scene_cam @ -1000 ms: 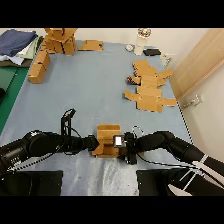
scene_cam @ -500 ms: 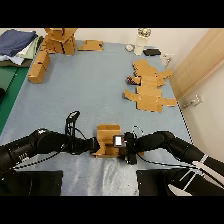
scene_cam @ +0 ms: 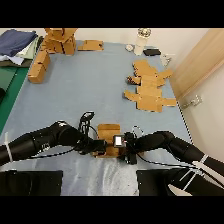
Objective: Fold the box.
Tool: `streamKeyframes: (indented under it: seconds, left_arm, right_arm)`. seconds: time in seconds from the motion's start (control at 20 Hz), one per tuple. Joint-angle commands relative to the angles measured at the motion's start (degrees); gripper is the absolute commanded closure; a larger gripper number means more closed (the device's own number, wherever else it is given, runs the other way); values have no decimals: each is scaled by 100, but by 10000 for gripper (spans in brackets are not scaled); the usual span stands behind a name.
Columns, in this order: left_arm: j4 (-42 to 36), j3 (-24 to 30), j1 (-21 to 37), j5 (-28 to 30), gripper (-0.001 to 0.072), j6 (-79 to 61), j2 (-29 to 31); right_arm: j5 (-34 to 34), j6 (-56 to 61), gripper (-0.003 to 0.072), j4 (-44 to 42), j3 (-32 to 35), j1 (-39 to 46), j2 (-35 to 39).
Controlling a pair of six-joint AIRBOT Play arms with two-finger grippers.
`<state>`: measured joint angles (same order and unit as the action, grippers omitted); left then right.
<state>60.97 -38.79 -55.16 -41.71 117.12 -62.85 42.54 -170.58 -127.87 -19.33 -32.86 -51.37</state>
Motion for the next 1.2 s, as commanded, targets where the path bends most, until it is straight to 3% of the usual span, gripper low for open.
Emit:
streamKeyframes:
  seconds: [0.0, 0.15, 0.6, 0.7, 0.9, 1.1, 1.15]
  left_arm:
    - [1128, -411, -173, -562, 120, 938, -267]
    - [1641, -592, -271, -844, 121, 1384, -282]
    - [1851, -713, -627, -841, 131, 1797, -647]
    - [1982, -848, -715, -890, 189, 1891, -772]
    - [2011, -1145, -887, -942, 190, 1967, -1069]
    - [2284, -1508, -1049, -1532, 196, 2258, -1462]
    - [2396, -1563, -1060, -1622, 345, 2433, -1493]
  right_arm:
    - [0, 0, 124, -2, 0, 2, 0]
    - [-2, 0, 124, -2, 0, 2, 0]
    - [-2, 0, 123, -2, 0, 2, 2]
    - [-2, 0, 124, -2, 0, 2, 0]
    - [-2, 0, 124, -2, 0, 2, 0]
    - [-2, 0, 124, -2, 0, 2, 0]
    - [0, 0, 124, -2, 0, 2, 0]
